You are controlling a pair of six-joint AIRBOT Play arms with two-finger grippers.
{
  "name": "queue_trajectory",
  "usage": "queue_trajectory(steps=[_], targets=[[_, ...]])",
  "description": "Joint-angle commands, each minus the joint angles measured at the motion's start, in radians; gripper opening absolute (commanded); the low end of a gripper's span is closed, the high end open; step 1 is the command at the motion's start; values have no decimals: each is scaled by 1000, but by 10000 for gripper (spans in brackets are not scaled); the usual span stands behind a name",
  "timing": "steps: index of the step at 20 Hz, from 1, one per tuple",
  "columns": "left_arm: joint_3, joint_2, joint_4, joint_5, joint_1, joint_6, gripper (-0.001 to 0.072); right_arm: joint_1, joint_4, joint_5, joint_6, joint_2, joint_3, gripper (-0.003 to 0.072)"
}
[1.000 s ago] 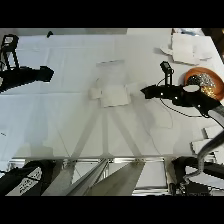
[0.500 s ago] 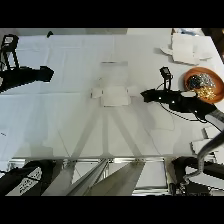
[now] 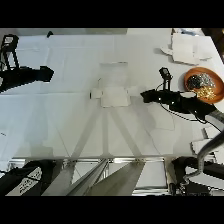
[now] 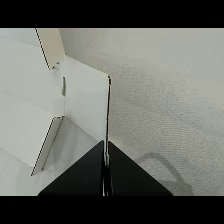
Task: Fold the box and place the chain.
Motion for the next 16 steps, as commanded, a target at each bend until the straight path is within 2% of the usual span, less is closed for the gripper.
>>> queue_trajectory(steps=[1, 3, 7, 13, 16], targets=[[0, 0, 0, 0, -1, 0, 702, 1, 0, 0, -1, -1, -1, 11], [0, 0, -1, 2, -1, 0, 702, 1, 0, 0, -1, -1, -1, 11], [0, -1, -3, 79, -1, 4, 702, 1, 0, 0, -1, -1, -1, 11], [0, -1, -5, 82, -1, 4, 702, 1, 0, 0, -1, -1, -1, 11], [0, -1, -5, 42, -1, 4, 701, 1, 0, 0, -1, -1, -1, 11]])
